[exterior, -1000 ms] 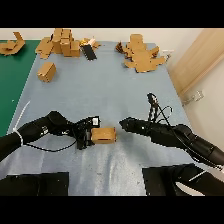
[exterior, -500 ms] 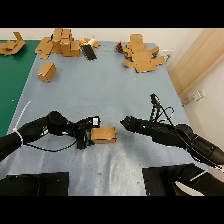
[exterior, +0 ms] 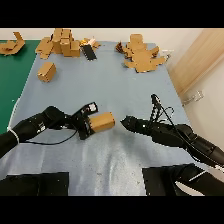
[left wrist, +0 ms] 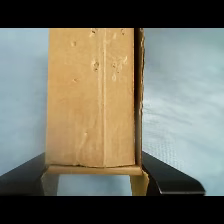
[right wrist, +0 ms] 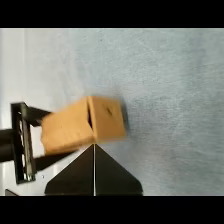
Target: Fold the box.
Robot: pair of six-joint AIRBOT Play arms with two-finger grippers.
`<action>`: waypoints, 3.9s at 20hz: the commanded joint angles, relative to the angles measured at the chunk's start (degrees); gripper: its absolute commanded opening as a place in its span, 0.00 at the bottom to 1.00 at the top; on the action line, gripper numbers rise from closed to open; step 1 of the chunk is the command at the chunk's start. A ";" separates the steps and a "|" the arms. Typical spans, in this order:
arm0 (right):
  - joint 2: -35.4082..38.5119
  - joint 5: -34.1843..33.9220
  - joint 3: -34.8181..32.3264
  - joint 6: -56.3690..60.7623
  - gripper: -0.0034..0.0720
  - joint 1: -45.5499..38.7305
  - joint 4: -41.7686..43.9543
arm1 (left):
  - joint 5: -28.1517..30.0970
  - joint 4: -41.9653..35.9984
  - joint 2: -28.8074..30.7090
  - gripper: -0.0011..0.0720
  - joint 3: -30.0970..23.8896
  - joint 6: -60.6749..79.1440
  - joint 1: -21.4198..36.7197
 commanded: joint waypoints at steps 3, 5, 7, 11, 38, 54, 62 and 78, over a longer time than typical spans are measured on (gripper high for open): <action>0.00 0.11 0.04 0.50 0.05 -0.02 -0.94 | 7.34 10.49 0.90 0.53 5.14 -21.40 12.41; 0.00 0.11 0.04 0.50 0.05 -0.02 -0.96 | 7.37 15.52 0.79 0.53 7.52 -25.31 20.94; 0.00 0.11 0.04 0.50 0.05 -0.02 -0.96 | 7.30 16.98 0.74 0.53 9.62 -25.94 29.55; -0.02 0.22 0.04 0.66 0.05 -0.02 -0.94 | 7.04 16.98 -2.86 0.53 12.85 -25.94 39.47; 0.00 0.20 0.07 4.50 0.12 -0.02 -0.92 | 5.11 20.02 -43.36 0.80 53.92 -39.80 32.57; 0.00 0.17 0.04 4.50 0.74 -0.02 -0.92 | -20.72 26.99 -42.88 0.97 67.45 -48.41 36.96; -0.02 0.15 0.04 4.46 0.74 -0.02 -0.96 | -26.29 27.89 -35.26 0.97 70.36 -48.81 38.29; -15.85 -19.82 17.49 -10.01 0.05 -8.41 -10.54 | -38.88 24.48 -9.66 0.03 43.82 -54.16 26.93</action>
